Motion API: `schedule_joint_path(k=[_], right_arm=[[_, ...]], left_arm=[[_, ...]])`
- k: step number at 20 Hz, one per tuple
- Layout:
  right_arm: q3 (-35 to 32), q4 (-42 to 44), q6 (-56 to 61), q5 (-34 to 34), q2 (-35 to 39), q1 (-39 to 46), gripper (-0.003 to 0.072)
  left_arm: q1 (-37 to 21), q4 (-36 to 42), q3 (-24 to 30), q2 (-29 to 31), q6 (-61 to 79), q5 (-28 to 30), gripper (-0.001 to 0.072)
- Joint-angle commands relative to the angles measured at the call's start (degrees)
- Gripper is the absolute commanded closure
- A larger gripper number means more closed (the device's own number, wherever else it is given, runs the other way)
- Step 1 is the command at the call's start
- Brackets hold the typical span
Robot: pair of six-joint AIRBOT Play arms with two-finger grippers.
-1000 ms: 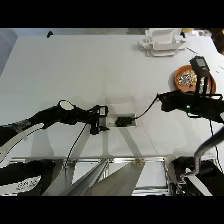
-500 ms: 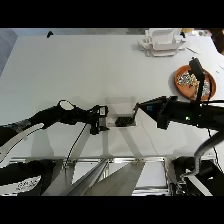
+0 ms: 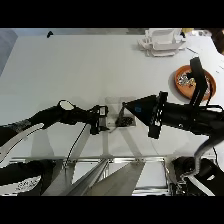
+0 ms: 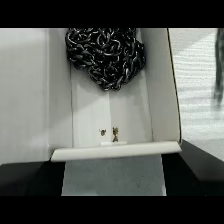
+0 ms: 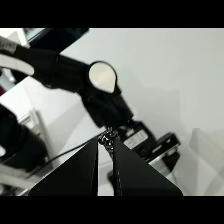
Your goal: Fold the box and place the chain.
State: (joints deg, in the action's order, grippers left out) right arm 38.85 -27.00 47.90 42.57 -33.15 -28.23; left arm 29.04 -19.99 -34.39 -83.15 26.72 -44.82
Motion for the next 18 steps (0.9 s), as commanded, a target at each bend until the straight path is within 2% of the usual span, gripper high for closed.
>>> schedule_joint_path(k=[1, 7, 15, 18], right_arm=[[0.07, 0.52, -3.41, -7.30, 0.04, -0.94, 0.0670], [0.07, 0.24, -3.43, -6.19, -2.97, -0.94, 0.0670], [0.07, -1.11, -3.39, 2.97, -14.12, -0.94, 0.0669], [0.07, -3.58, -2.73, 3.63, -17.92, -0.94, 0.0669]], left_arm=[[0.00, 0.00, -0.02, 0.04, 0.02, 0.00, 0.0438], [0.00, -0.02, -0.02, 0.04, 0.02, 0.00, 0.0438], [0.00, 0.00, -0.02, 0.04, 0.02, 0.00, 0.0438], [0.00, 0.00, -0.02, 0.04, 0.02, 0.00, 0.0438]])
